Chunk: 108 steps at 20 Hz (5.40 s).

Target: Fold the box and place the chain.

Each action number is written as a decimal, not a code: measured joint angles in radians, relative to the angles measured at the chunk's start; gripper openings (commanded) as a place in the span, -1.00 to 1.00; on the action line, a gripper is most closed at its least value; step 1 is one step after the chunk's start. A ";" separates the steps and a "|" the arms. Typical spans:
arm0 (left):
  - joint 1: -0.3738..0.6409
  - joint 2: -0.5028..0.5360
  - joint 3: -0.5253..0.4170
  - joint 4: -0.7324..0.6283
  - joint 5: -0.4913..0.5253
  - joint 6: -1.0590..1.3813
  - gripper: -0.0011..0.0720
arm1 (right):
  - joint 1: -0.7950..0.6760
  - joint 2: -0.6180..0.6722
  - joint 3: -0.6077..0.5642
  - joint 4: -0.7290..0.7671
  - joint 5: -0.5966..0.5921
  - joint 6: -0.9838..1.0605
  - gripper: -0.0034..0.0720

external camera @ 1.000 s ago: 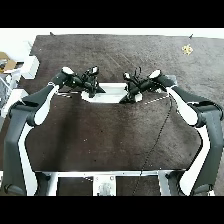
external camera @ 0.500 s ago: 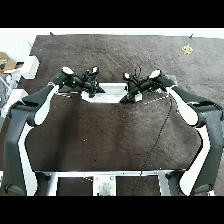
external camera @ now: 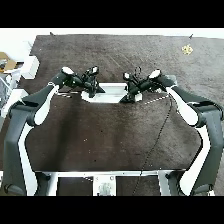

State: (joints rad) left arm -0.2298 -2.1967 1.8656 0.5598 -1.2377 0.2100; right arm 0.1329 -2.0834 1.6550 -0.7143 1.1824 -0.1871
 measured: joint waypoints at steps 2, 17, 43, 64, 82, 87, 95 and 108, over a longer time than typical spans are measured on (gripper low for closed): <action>0.000 0.000 0.000 0.000 -0.001 0.000 -0.92 | 0.000 0.000 0.000 0.000 0.000 0.000 0.44; 0.082 0.122 0.013 -0.014 -0.139 -0.147 0.29 | 0.000 -0.001 0.000 0.002 -0.007 0.001 0.44; -0.035 0.154 -0.037 0.008 0.131 -0.342 -0.93 | -0.001 -0.002 0.000 0.000 -0.002 0.000 0.44; -0.032 0.161 -0.072 0.018 0.203 -0.359 -0.94 | -0.001 -0.002 0.000 0.000 -0.001 0.000 0.44; 0.030 0.382 -0.270 0.288 0.079 -0.183 0.96 | -0.001 -0.002 0.000 0.000 -0.002 0.000 0.44; 0.019 0.332 -0.318 0.262 0.111 -0.127 0.80 | 0.000 -0.002 0.000 0.000 -0.002 0.000 0.44; -0.003 0.311 -0.328 0.254 0.171 -0.094 0.82 | 0.000 -0.002 0.000 0.000 -0.002 0.001 0.44; -0.037 0.308 -0.329 0.269 0.267 -0.045 0.41 | 0.000 -0.002 0.000 0.000 -0.002 0.001 0.44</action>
State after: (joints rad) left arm -0.2665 -1.8885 1.5364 0.8288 -0.9710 0.1646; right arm 0.1326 -2.0850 1.6550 -0.7143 1.1809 -0.1860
